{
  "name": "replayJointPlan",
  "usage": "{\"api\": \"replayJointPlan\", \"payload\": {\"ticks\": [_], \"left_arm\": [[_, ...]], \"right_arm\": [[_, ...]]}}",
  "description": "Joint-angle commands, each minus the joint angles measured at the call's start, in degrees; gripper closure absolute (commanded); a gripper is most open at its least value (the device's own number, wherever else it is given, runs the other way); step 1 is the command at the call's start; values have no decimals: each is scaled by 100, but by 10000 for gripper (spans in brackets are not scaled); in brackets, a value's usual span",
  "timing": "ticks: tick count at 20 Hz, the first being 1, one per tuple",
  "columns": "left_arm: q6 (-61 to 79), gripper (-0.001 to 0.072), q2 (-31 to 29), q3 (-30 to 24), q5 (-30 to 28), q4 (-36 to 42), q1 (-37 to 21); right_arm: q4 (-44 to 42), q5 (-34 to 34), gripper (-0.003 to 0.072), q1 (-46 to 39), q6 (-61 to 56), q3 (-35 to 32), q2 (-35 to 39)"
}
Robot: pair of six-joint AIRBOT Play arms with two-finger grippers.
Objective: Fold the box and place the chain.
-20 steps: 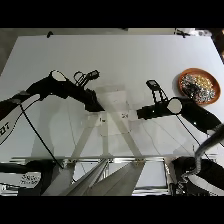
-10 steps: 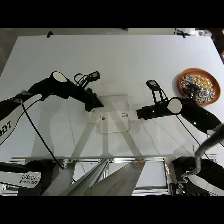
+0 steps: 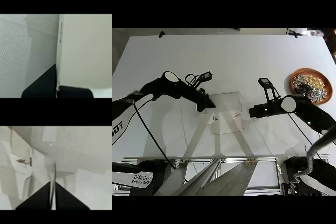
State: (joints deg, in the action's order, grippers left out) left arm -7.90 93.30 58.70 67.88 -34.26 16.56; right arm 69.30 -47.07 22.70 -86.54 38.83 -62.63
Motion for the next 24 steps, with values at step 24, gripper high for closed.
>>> {"api": "replayJointPlan", "payload": {"ticks": [24], "left_arm": [[7,711,-1620,-870,-439,-4,763]], "right_arm": [[2052,-3458,413,4,-68,649,3611]]}}
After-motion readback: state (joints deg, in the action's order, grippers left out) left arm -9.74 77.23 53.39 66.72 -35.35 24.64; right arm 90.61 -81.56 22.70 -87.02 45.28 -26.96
